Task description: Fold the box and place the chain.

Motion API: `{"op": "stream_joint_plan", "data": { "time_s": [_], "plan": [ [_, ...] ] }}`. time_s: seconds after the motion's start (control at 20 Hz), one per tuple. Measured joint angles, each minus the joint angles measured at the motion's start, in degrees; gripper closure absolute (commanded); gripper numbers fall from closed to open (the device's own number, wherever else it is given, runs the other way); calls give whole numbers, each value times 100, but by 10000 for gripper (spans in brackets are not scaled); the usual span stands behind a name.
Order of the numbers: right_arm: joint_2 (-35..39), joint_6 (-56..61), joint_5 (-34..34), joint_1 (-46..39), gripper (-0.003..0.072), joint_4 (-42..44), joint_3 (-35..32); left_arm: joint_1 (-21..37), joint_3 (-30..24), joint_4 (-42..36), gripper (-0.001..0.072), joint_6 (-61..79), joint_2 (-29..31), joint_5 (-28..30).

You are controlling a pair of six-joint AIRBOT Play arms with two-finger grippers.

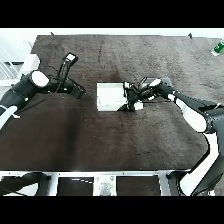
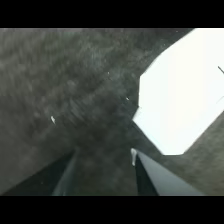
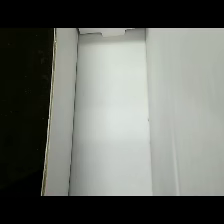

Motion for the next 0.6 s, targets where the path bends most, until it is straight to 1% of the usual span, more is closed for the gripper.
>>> {"op": "stream_joint_plan", "data": {
  "time_s": [0.1,0.2,0.3,0.4,0.6],
  "plan": [
    [0,0,0,0,142,0,0,264,-39,-688,284,1106,-72,-85],
    [0,0,0,0,142,0,0,586,0,-1469,284,2214,-260,-455],
    [0,0,0,0,142,-2,0,833,195,-1958,284,3023,-629,-927],
    [0,0,0,0,142,0,0,951,514,-2205,284,3543,-1128,-1460],
    [0,0,0,0,142,0,0,1062,1257,-2398,283,4164,-2059,-2074]
  ]
}}
